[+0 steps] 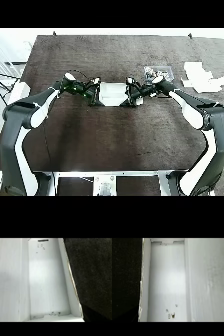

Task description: Fold the box and place the chain.

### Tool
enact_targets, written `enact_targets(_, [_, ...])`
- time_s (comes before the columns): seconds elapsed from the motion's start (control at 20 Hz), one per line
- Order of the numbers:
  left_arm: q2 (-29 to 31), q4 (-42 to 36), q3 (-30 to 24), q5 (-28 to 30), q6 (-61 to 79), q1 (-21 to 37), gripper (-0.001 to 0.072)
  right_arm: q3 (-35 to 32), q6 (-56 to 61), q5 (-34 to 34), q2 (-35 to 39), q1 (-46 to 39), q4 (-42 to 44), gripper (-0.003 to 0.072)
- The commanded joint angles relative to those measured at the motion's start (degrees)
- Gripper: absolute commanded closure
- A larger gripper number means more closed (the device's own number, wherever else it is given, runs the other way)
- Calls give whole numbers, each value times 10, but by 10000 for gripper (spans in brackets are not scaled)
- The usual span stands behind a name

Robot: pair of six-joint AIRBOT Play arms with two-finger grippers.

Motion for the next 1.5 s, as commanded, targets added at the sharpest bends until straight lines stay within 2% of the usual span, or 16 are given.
enact_targets(0.0, [0,6,0,2,-3,0,84,0,0,-1,0,0,0,211])
enact_targets(1.45, [0,-1,0,6,-22,-2,82,0,0,-1,0,2,1,211])
